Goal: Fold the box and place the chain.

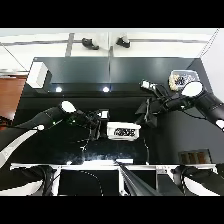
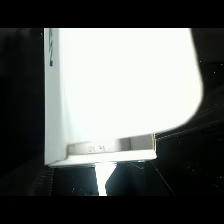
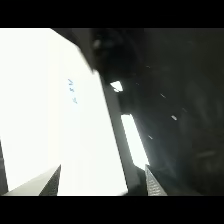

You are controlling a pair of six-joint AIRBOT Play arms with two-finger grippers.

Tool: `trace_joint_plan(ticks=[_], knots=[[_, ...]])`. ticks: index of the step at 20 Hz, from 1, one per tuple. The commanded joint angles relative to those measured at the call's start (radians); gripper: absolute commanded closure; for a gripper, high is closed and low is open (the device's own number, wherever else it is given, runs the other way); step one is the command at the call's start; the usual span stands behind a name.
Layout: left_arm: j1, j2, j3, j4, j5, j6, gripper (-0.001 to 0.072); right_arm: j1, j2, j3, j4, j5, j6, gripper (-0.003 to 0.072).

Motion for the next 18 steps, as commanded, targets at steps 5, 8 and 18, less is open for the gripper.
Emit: trace_joint_plan(ticks=[5, 8, 18], knots=[[-0.001, 0.0, 0.0, 0.001, 0.0, 0.0, 0.0308, 0.1, 0.011, 0.001, -0.106, -0.028, -0.021, 0.0069], [-0.001, 0.0, 0.0, 0.001, 0.0, 0.0, 0.0307, 0.101, 0.011, 0.001, -0.108, -0.011, -0.021, 0.0069], [-0.001, 0.0, 0.0, 0.001, -0.001, 0.0, 0.0307, 0.162, 0.018, 0.001, -0.162, 0.007, -0.004, 0.0069]])
